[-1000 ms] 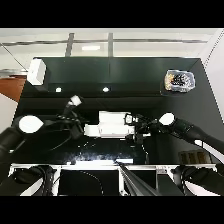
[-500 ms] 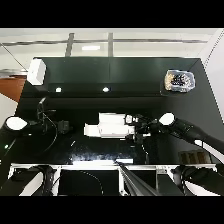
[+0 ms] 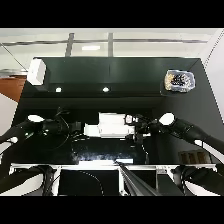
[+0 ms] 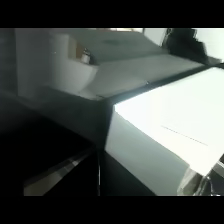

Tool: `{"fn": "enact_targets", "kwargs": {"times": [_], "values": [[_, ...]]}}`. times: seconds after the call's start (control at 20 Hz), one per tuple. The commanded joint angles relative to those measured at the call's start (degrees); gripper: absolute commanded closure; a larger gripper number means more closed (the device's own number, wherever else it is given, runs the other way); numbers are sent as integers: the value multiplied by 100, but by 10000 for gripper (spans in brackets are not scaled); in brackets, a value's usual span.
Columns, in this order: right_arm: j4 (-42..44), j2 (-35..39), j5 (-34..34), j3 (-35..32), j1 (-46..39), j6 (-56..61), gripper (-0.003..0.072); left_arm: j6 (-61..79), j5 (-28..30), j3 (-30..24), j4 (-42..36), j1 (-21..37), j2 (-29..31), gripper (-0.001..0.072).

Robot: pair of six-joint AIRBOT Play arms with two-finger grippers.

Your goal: Fold the box and place the chain.

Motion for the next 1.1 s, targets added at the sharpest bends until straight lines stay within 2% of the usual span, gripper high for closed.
{"fn": "enact_targets", "kwargs": {"times": [0.0, 0.05, 0.1, 0.15, 0.3, 0.75, 1.05], "values": [[2, -4, 2, -4, 7, 0, 270, 160, 70, 37, -151, -345, -221, 555], [2, -4, 2, -4, 7, 0, 270, 164, -20, 63, -144, -376, -188, 268], [2, -4, 2, -4, 7, 0, 270, 162, -160, 109, -127, -365, -162, 88], [2, -4, 2, -4, 7, 0, 270, 164, -321, 168, -101, -367, -140, 27], [2, -4, 2, -4, 7, 0, 270, 173, -780, 442, 24, -372, -118, 27], [2, -4, 2, -4, 7, 0, 270, -48, -1119, 1064, 138, -533, -118, 27], [2, -4, 2, -4, 7, 2, 270, -61, -1163, 1097, 149, -778, -120, 29]]}}
